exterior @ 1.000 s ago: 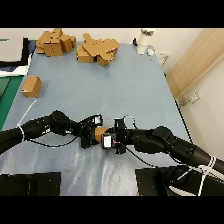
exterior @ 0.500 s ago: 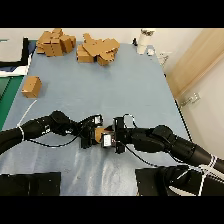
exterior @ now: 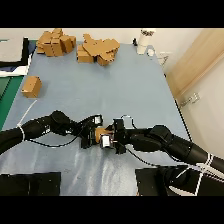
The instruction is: Fold the box.
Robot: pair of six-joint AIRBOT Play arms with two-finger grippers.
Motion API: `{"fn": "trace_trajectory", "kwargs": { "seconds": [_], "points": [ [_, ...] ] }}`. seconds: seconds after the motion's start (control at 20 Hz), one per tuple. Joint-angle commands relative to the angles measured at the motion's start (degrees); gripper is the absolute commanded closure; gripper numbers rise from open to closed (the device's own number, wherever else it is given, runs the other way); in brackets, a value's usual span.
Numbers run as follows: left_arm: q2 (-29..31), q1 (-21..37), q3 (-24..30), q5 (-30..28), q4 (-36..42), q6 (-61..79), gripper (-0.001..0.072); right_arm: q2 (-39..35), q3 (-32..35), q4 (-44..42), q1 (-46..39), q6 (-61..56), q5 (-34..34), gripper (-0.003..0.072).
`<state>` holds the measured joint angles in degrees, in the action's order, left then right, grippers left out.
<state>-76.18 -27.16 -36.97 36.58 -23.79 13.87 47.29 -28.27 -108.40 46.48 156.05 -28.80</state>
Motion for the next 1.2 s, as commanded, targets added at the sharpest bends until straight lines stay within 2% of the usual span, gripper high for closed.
{"fn": "trace_trajectory", "kwargs": {
  "seconds": [0.0,0.15,0.2,0.3,0.4,0.45,1.15],
  "points": [
    [0.04,0.0,-0.04,-0.02,-0.02,0.0,0.0112,0.61,-0.31,1.38,0.0,-0.07,0.0,0.0249],
    [0.04,0.0,-0.04,-0.02,-0.02,0.0,0.0112,0.63,-0.94,3.58,0.0,-2.03,-0.15,0.0304],
    [0.04,0.0,-0.04,-0.02,-0.02,0.0,0.0112,0.61,-1.07,4.57,0.0,-2.91,-0.17,0.041],
    [0.04,0.0,-0.04,-0.02,-0.02,0.0,0.0112,0.61,-1.07,5.46,0.02,-3.65,-0.17,0.0419],
    [0.04,0.0,-0.04,-0.02,-0.02,0.0,0.0112,0.52,-1.07,5.57,0.04,-3.65,-0.2,0.0504],
    [0.04,0.0,-0.04,-0.02,-0.02,0.0,0.0112,0.5,-1.07,5.57,0.04,-3.67,-0.2,0.0522],
    [0.04,0.0,-0.04,-0.02,-0.02,0.0,0.0112,1.05,-2.29,5.51,0.07,-4.57,-1.7,0.0526]
  ]
}}
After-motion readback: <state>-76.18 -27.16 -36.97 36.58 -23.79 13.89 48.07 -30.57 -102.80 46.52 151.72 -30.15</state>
